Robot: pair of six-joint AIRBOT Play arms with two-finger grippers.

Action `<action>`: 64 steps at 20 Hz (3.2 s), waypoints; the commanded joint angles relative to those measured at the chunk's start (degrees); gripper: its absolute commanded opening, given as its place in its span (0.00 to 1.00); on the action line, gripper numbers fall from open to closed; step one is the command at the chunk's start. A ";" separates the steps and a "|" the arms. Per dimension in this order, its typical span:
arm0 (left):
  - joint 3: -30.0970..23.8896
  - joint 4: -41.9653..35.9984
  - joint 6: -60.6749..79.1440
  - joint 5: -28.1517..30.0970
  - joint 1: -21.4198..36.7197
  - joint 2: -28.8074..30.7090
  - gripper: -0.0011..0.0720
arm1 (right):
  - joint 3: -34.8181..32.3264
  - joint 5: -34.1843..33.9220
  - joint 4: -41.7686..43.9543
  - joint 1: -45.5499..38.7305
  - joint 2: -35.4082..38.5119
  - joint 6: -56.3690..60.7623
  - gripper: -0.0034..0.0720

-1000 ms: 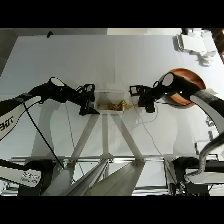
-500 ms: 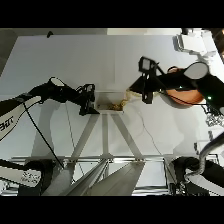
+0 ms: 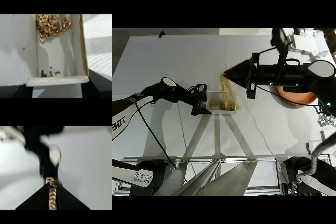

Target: Fold the box and place the chain.

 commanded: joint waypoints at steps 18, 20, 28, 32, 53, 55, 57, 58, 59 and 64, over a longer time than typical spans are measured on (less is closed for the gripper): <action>0.00 0.02 0.00 0.00 0.00 0.00 0.36 | 0.31 -7.91 16.50 1.33 0.09 -3.54 0.05; 0.00 0.02 0.00 0.00 0.00 0.00 0.36 | 0.31 -7.91 16.57 1.60 0.09 -3.54 0.05; 0.00 0.02 0.00 0.00 0.00 0.00 0.36 | 0.24 -9.60 3.02 3.26 -0.35 -1.33 0.05; 0.00 0.02 0.00 0.00 0.00 0.00 0.36 | 0.24 -9.27 -12.07 3.98 -4.20 9.31 0.05; 0.00 0.02 0.00 0.00 0.00 0.00 0.36 | 19.41 6.16 -37.44 -0.07 -24.72 39.41 0.36; 0.00 0.02 0.00 0.00 0.00 0.00 0.36 | 21.66 12.13 -37.03 -0.09 -29.33 40.28 0.39; 0.00 0.02 0.00 0.00 0.00 0.00 0.36 | 21.68 17.55 -34.88 0.02 -33.07 40.24 0.40; 0.00 0.02 0.00 0.00 0.00 0.00 0.36 | 21.68 19.71 -33.62 0.02 -34.62 40.19 0.40; 0.00 0.02 0.00 0.00 0.00 0.00 0.36 | 21.68 21.09 -32.74 0.04 -35.82 39.98 0.40; 0.00 0.02 0.00 0.00 0.00 0.00 0.36 | 21.66 20.65 -32.85 1.09 -35.41 36.92 0.40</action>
